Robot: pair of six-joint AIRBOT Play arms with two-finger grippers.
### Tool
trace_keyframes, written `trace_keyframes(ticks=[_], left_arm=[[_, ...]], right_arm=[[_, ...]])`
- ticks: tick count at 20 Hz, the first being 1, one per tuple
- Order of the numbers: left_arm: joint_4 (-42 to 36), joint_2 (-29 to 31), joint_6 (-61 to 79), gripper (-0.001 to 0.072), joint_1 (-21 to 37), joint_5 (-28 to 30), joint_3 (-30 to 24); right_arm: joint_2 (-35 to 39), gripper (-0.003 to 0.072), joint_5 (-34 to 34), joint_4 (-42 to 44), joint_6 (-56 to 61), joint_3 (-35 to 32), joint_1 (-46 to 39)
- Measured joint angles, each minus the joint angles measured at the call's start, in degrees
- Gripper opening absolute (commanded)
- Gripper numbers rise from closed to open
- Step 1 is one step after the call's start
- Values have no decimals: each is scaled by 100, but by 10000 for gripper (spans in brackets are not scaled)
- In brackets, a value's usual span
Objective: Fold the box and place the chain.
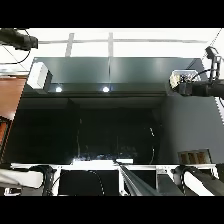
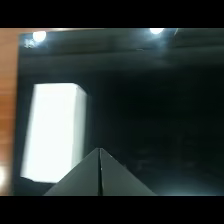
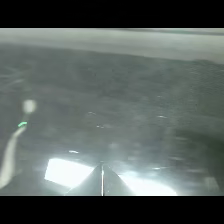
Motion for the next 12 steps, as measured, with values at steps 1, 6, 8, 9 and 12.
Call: trace_keyframes(ticks=[1, 6, 8, 9, 12], left_arm=[[-59, 549, -146, 28, -236, 234, -710], [-24, 3416, -352, 27, -1147, 2090, -4933], [35, 4179, -599, 28, -1187, 2363, -6037], [37, 4487, -669, 28, -1187, 2577, -6393], [48, 5036, -844, 29, -1150, 2798, -7058]], right_arm=[[81, 10, -308, -170, -17, -155, 63], [278, 15, -1333, -656, -267, -1062, 199], [306, 14, -1504, -857, -304, -1226, 214], [310, 14, -1528, -933, -313, -1279, 223], [323, 15, -1622, -1075, -332, -1362, 229]])
